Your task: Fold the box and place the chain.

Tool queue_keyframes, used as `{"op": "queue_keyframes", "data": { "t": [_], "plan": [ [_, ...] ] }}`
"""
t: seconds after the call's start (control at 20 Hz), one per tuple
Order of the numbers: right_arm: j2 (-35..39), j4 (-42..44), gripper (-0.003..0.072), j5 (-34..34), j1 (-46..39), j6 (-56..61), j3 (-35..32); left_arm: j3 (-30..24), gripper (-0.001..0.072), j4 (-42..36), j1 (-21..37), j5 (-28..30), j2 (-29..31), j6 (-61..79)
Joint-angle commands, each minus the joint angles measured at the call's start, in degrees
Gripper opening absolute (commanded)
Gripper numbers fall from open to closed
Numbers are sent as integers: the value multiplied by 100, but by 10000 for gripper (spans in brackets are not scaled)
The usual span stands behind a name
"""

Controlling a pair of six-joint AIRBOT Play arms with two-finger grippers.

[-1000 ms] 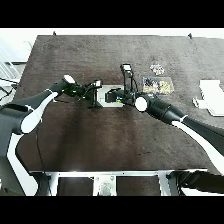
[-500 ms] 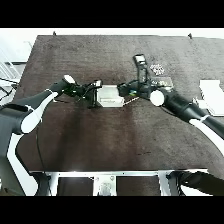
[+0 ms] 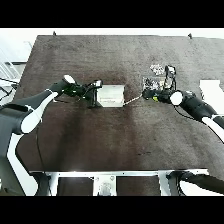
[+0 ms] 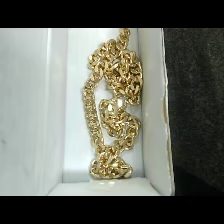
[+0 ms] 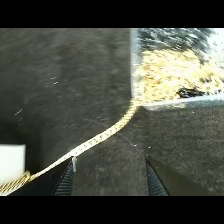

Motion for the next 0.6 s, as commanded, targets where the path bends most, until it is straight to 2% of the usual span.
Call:
{"op": "queue_keyframes", "data": {
  "t": [0.0, 0.1, 0.2, 0.4, 0.45, 0.55],
  "plan": [
    [-603, 426, 515, -420, -92, 116, 66, -2, 467, 0, 4, 7, -2, 2],
    [-949, 533, 512, -444, -90, 114, 227, 0, 467, 0, 4, 7, -2, 2],
    [-1172, 708, 351, -717, -85, 111, 337, -2, 467, 0, 4, 4, -2, 2],
    [-1482, 896, 333, -863, 11, 107, 708, 0, 467, 0, 2, 9, -2, 2],
    [-1523, 894, 275, -868, 39, 57, 763, -2, 467, 0, 4, 9, -2, 2],
    [-1521, 898, 14, -857, 26, -144, 785, -2, 467, 0, 4, 9, -4, 2]
  ]
}}
